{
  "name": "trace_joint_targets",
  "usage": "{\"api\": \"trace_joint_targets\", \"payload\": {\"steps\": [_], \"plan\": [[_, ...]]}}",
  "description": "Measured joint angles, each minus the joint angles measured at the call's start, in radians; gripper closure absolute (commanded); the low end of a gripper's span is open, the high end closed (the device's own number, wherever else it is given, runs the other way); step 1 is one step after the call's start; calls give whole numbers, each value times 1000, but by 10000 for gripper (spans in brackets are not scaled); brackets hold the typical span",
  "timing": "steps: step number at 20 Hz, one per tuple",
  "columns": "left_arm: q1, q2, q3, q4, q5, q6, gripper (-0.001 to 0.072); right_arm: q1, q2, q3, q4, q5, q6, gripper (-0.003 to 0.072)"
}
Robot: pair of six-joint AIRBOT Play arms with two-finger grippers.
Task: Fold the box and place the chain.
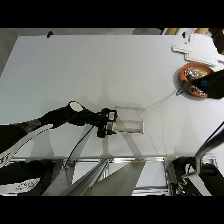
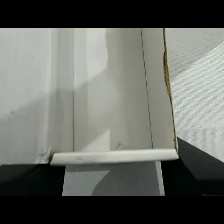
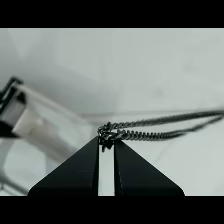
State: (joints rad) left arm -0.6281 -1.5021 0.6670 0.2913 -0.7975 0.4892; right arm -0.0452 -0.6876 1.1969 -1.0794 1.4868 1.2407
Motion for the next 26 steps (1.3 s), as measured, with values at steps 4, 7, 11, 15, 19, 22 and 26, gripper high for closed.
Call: {"api": "trace_joint_targets", "payload": {"steps": [4,7,11,15,19,22,26], "plan": [[0,0,0,0,0,0,502,166,86,-108,31,5,17,670],[0,0,0,0,0,0,502,304,121,-214,56,-43,42,670],[0,0,0,0,0,0,502,506,135,-371,58,-197,66,670],[0,0,0,0,0,0,502,660,107,-489,8,-374,97,670],[0,0,0,0,0,0,502,719,10,-531,-30,-508,114,670],[0,0,0,0,0,0,502,734,-77,-541,-42,-573,117,670],[0,0,0,0,0,0,502,772,-183,-546,-61,-612,119,669]]}}
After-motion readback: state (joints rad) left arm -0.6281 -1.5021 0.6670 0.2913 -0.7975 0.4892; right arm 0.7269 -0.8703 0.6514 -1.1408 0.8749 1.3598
